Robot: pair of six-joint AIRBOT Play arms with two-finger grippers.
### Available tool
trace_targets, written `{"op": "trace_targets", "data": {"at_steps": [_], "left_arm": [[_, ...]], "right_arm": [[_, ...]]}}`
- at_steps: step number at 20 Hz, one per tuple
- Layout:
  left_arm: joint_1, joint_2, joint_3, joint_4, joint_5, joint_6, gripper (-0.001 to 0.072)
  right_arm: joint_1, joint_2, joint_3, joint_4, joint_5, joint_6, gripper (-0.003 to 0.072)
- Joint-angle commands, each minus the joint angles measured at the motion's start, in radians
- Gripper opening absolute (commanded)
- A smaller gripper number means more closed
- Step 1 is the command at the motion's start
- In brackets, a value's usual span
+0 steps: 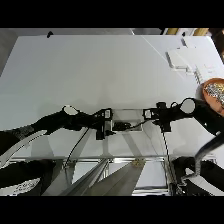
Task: Fold the box and place the chain.
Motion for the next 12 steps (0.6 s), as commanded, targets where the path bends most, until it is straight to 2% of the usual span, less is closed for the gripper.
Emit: {"op": "trace_targets", "data": {"at_steps": [1,10,12], "left_arm": [[0.000,-0.001,0.000,0.000,0.000,0.000,0.0211],[0.000,-0.001,0.000,0.000,0.000,0.000,0.0211],[0.000,-0.001,0.000,0.000,0.000,0.000,0.0211]], "right_arm": [[-0.001,-0.011,0.000,0.039,-0.062,-0.043,0.0199],[-0.001,-0.072,-0.002,0.036,-0.059,-0.087,0.0197],[-0.001,-0.086,-0.002,0.036,-0.061,-0.087,0.0147]]}}
